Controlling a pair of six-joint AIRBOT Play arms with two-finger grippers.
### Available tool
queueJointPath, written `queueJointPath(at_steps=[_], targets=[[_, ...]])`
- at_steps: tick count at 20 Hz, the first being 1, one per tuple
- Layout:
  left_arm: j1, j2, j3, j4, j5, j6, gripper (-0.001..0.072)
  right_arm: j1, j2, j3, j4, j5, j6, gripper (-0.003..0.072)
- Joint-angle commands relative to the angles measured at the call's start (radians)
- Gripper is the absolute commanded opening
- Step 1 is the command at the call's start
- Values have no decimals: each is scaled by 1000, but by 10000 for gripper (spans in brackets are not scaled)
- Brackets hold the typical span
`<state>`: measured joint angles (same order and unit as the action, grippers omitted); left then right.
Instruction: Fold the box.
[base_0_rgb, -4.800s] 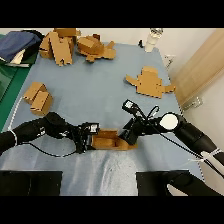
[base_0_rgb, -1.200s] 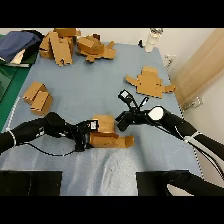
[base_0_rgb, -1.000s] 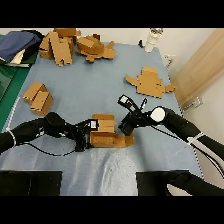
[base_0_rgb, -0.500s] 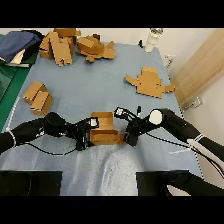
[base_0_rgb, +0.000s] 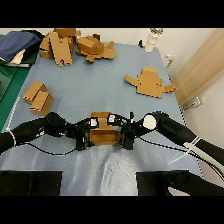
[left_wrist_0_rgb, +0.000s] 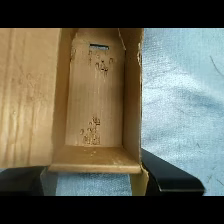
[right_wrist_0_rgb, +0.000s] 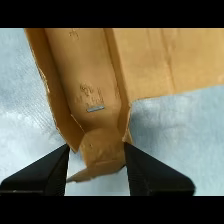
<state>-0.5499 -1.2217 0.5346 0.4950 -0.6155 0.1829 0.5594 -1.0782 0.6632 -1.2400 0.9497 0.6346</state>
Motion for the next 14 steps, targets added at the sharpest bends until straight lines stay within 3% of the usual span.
queueJointPath(at_steps=[1,3,8,14], targets=[[1,0,0,-1,-7,0,232,8,6,6,-185,-7,121,519],[1,0,0,-1,-24,0,232,8,30,28,-258,11,225,519],[1,0,0,0,-27,0,232,9,84,97,-263,12,218,519],[1,0,0,-1,-21,0,232,35,80,103,-101,77,113,519]])
